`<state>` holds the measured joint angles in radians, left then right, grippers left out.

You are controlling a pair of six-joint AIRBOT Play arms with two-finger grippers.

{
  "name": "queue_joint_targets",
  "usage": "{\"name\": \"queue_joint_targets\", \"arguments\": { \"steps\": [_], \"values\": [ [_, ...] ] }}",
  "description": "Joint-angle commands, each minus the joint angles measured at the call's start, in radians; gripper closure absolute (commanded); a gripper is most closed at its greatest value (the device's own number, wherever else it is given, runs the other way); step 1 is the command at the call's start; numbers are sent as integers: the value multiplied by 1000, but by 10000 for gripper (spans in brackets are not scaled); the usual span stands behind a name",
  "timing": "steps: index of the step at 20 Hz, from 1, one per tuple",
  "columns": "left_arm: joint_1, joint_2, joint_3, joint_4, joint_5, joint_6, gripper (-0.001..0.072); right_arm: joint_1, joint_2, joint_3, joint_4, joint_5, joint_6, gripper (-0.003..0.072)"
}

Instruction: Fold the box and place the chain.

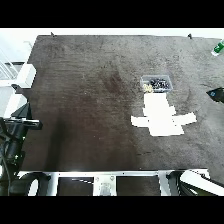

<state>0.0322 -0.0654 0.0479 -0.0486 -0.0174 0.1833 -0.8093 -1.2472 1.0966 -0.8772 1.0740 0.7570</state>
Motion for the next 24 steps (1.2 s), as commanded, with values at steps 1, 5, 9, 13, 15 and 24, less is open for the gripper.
{"name": "queue_joint_targets", "arguments": {
  "steps": [1, 5, 9, 13, 15, 24],
  "values": [
    [0, 1, 0, 0, 0, 0, 687, -25, -143, 181, -264, 208, 77, 211],
    [0, 1, 0, 0, 0, 0, 687, 11, -311, 270, -331, 375, 30, 208],
    [0, 1, 0, 0, 0, 0, 687, 66, -404, 272, -329, 406, -71, 207],
    [0, 1, 0, 0, 0, 0, 687, 103, -463, 272, -328, 410, -85, 207],
    [0, 1, 0, 0, 0, 0, 687, 108, -492, 272, -328, 439, -85, 207],
    [0, 1, 0, 0, 0, 0, 687, 121, -573, 253, -196, 580, -81, 210]
  ]
}}
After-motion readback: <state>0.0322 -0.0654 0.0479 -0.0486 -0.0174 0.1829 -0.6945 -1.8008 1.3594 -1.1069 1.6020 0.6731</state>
